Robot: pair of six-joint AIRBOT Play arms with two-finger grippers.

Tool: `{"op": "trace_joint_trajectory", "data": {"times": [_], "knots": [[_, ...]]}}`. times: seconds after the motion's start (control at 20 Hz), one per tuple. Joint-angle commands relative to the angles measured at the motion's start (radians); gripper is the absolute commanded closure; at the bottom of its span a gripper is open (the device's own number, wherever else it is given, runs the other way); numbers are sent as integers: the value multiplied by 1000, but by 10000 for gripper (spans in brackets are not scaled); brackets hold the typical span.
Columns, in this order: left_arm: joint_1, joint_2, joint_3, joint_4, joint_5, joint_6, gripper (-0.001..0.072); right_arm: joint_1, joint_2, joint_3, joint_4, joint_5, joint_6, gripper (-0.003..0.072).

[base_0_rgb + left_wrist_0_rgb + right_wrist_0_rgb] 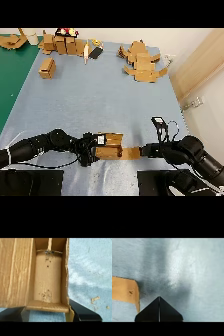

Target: Fold the box.

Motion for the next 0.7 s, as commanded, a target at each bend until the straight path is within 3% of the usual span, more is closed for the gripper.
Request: {"op": "trace_joint_trajectory", "data": {"times": [0.0,0.4,0.65], "knots": [[0,0,1,0,0,1,416,-14,-30,-31,71,74,67,684],[0,0,1,0,0,0,416,-14,-124,-56,343,214,-59,684],[0,0,1,0,0,1,416,-14,-138,-56,396,216,-103,684]]}}
